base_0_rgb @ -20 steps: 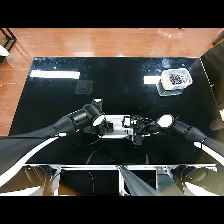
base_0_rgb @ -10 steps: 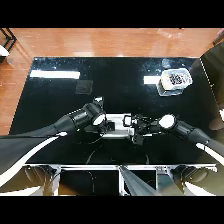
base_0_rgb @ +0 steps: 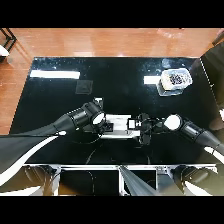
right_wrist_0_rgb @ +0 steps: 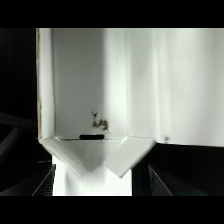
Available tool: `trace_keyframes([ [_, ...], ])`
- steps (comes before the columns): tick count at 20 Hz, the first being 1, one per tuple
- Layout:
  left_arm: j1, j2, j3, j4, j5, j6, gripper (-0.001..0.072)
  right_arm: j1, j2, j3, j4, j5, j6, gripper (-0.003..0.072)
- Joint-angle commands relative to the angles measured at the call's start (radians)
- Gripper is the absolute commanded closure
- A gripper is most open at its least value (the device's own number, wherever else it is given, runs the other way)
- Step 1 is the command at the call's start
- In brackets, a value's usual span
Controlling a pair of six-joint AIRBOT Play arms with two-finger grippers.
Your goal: Fold the box and place the chain.
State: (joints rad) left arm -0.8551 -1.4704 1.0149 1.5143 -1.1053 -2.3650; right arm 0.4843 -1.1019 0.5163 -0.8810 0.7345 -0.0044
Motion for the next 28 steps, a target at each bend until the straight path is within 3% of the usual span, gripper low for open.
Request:
trace_keyframes([
  [1, 0.000, 0.000, 0.001, 0.004, -0.005, 0.003, 0.0687, 0.023, -0.016, 0.001, 0.048, -0.021, -0.052, 0.0140],
  [2, 0.000, 0.000, 0.001, 0.004, -0.006, 0.003, 0.0687, 0.031, -0.019, 0.001, 0.091, -0.032, -0.065, 0.0222],
  [3, 0.000, 0.000, 0.001, 0.004, -0.006, 0.003, 0.0687, 0.038, -0.022, 0.001, 0.116, -0.040, -0.065, 0.0352],
  [4, 0.000, 0.000, 0.001, 0.004, -0.006, 0.003, 0.0687, 0.043, -0.024, 0.001, 0.124, -0.042, -0.064, 0.0393],
  [5, 0.000, 0.000, 0.001, 0.004, -0.006, 0.003, 0.0687, 0.049, -0.024, 0.001, 0.125, -0.040, -0.062, 0.0486],
  [9, 0.000, 0.000, 0.001, 0.003, -0.006, 0.003, 0.0687, 0.054, -0.025, 0.001, 0.178, -0.039, 0.001, 0.0499],
  [17, 0.000, 0.000, 0.001, 0.003, -0.005, 0.002, 0.0687, 0.054, -0.064, 0.001, 0.285, -0.071, 0.005, 0.0496],
  [18, 0.000, 0.000, 0.001, 0.003, -0.005, 0.002, 0.0687, 0.054, -0.064, 0.001, 0.285, -0.075, 0.005, 0.0454],
  [19, 0.000, 0.000, 0.001, 0.003, -0.005, 0.002, 0.0687, 0.054, -0.064, 0.001, 0.285, -0.077, 0.005, 0.0302],
  [20, 0.000, 0.000, 0.001, 0.003, -0.005, 0.002, 0.0687, 0.054, -0.064, 0.001, 0.285, -0.079, 0.005, 0.0266],
  [21, 0.000, 0.000, 0.001, 0.002, -0.005, 0.002, 0.0687, 0.054, -0.064, 0.001, 0.284, -0.081, 0.005, 0.0288],
  [22, 0.000, 0.000, 0.001, 0.002, -0.005, 0.002, 0.0687, 0.054, -0.064, 0.001, 0.284, -0.081, 0.005, 0.0369],
  [23, 0.000, 0.000, 0.001, 0.000, -0.005, 0.002, 0.0687, 0.054, -0.064, 0.001, 0.286, -0.082, 0.005, 0.0307],
  [24, 0.000, 0.000, 0.001, 0.000, -0.005, 0.002, 0.0687, 0.054, -0.064, 0.001, 0.286, -0.089, 0.005, 0.0142],
  [25, 0.000, 0.000, 0.001, 0.000, -0.005, 0.002, 0.0687, 0.053, -0.064, 0.001, 0.285, -0.093, 0.005, 0.0182],
  [26, 0.000, 0.000, 0.001, 0.000, -0.005, 0.002, 0.0687, 0.053, -0.064, 0.001, 0.284, -0.095, 0.005, 0.0391],
  [27, 0.000, 0.000, 0.001, 0.000, -0.005, 0.002, 0.0687, 0.053, -0.064, 0.001, 0.279, -0.095, 0.005, 0.0543],
  [28, 0.000, 0.000, 0.001, 0.000, -0.005, 0.002, 0.0687, 0.050, -0.061, 0.001, 0.277, -0.095, 0.014, 0.0647],
])
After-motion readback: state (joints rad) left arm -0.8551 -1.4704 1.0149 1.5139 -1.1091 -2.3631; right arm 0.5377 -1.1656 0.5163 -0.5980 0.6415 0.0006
